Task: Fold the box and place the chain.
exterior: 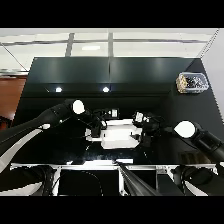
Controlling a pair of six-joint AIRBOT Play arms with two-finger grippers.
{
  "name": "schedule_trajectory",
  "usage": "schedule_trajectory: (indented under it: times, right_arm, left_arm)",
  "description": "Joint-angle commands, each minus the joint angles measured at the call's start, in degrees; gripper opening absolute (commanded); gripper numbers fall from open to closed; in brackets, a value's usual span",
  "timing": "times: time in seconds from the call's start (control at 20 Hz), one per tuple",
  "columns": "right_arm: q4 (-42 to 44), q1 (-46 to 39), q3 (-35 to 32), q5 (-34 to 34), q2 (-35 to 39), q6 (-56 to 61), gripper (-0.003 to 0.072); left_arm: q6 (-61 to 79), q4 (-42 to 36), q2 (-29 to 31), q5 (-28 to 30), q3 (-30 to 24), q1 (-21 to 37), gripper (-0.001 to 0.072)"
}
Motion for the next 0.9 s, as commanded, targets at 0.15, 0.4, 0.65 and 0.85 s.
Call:
schedule_trajectory:
  times: [0.15,0.4,0.65,0.85]
  right_arm:
    - [-7.8,-3.4,0.1,1.5,-1.7,0.6,0.0644]
    - [-12.9,-5.2,-0.5,15.1,-1.7,4.7,0.0644]
    - [-4.0,1.2,-4.2,9.6,-1.8,4.5,0.0644]
    - [3.4,7.3,-4.2,-3.7,-1.9,4.7,0.0644]
  left_arm:
    - [0.0,0.0,0.0,0.0,0.1,0.0,0.0025]
    - [0.0,0.0,0.0,0.0,0.1,0.0,0.0025]
    - [0.0,0.0,0.0,0.1,0.1,0.0,0.0025]
    - [0.0,0.0,0.0,0.1,0.1,0.0,0.0025]
